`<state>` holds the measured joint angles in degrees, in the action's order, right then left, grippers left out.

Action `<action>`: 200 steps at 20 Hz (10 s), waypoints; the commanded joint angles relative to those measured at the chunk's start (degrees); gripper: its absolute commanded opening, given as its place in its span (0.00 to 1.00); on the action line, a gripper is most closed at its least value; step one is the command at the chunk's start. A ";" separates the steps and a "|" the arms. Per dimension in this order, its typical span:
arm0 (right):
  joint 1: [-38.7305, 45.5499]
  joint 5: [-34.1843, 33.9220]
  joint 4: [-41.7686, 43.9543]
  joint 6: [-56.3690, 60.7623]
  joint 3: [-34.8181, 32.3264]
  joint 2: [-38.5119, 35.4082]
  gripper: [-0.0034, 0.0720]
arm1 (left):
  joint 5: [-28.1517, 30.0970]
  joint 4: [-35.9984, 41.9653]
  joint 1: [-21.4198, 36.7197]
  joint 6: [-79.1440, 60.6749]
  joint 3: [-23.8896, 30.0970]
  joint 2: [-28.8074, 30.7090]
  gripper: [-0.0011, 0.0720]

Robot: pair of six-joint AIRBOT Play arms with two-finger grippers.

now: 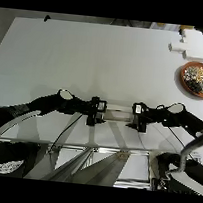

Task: Fold the box and place the chain.

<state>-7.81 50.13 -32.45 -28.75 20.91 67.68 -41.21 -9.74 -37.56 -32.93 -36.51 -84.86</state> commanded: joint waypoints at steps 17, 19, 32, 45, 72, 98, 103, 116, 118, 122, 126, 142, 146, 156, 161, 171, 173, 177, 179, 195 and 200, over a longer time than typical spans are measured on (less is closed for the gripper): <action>0.02 8.24 -17.18 29.51 0.17 -26.91 0.07 | -0.15 -0.13 0.02 0.15 0.00 0.02 0.20; 0.02 8.76 -9.03 28.28 0.17 -26.97 0.07 | -0.15 -0.13 0.02 0.15 0.00 0.02 0.20; 0.02 -13.07 3.78 36.00 0.15 -13.88 0.07 | -0.15 -0.15 0.02 0.15 0.00 0.02 0.20; 0.02 0.22 -4.35 41.35 5.66 -13.94 0.07 | -0.15 -0.13 0.02 0.15 0.00 0.02 0.20; -0.37 8.70 -9.94 16.57 4.94 -7.89 0.16 | -0.17 -0.13 0.02 0.13 0.00 0.04 0.20; 15.80 3.56 -24.63 92.30 3.02 -26.12 0.07 | -0.17 -0.13 0.02 0.13 0.00 0.04 0.20; 16.92 8.24 -29.94 103.67 2.99 -15.50 0.07 | -0.17 -0.13 0.02 0.15 0.00 0.04 0.20; 8.76 13.31 -15.06 95.80 1.95 -10.32 0.19 | -0.17 -0.13 0.02 0.15 0.00 0.04 0.20; 8.76 13.42 -15.04 95.84 1.95 -13.86 0.32 | -0.17 -0.13 0.00 0.15 0.00 0.04 0.20; 8.76 13.57 -12.98 95.97 1.95 -18.47 0.42 | -0.17 -0.13 0.00 0.13 0.00 0.04 0.20; 7.54 11.67 -11.56 95.95 1.95 -18.47 0.44 | -0.17 -0.13 0.00 0.15 0.00 0.04 0.20; -7.28 3.85 -21.20 115.54 5.53 -17.97 0.57 | -0.15 -0.13 0.02 0.13 0.00 0.04 0.20; -12.57 4.04 -25.97 122.31 7.72 -13.57 0.57 | -0.17 -0.13 0.00 0.13 0.00 0.04 0.20; -22.21 3.65 -38.23 139.16 15.06 -4.50 0.52 | -0.17 -0.15 0.00 0.15 0.00 0.04 0.20; -24.26 3.98 -41.38 145.72 15.82 -2.45 0.52 | -0.17 -0.13 0.00 0.13 0.00 0.04 0.20; -24.28 7.32 -46.62 150.31 18.49 0.79 0.46 | -0.17 -0.13 0.02 0.13 0.00 0.04 0.20; -25.24 7.26 -46.99 150.49 18.49 0.79 0.46 | -0.17 -0.13 0.02 0.15 0.00 0.04 0.20; -26.53 6.38 -47.67 152.02 18.49 0.85 0.40 | -0.17 -0.13 0.00 0.13 0.00 0.04 0.20; -26.53 6.38 -47.93 151.99 18.49 0.85 0.40 | -0.17 -0.13 0.00 0.13 0.00 0.04 0.20; -29.29 5.92 -51.80 153.06 18.47 0.90 0.31 | -0.17 -0.13 -0.02 0.13 0.00 0.04 0.20; -29.27 5.46 -53.66 155.10 18.29 0.90 0.31 | -0.17 -0.13 -0.02 0.15 0.00 0.04 0.20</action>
<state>-37.01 55.72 -84.64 124.73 39.29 68.55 -41.36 -9.91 -37.56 -32.82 -36.51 -84.84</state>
